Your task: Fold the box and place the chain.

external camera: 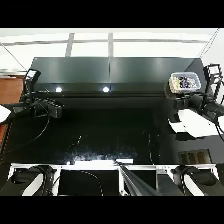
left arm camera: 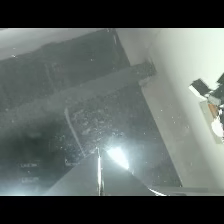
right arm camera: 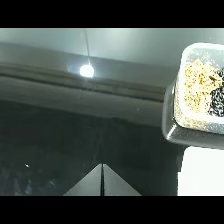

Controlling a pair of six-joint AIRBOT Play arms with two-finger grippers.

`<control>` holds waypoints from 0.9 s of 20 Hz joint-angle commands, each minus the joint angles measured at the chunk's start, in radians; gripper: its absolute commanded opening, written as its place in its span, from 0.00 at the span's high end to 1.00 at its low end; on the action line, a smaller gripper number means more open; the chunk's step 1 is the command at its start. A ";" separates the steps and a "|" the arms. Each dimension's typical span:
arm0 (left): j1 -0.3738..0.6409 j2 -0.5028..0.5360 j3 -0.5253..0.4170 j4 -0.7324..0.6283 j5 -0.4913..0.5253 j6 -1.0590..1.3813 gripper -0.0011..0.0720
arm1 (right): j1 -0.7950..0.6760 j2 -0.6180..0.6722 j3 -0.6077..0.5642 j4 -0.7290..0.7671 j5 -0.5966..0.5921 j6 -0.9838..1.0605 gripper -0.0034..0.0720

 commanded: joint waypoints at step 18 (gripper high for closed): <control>-0.002 -0.112 0.000 -0.026 0.164 -0.011 0.01 | -1.059 -0.808 0.652 -0.014 0.514 -0.069 0.00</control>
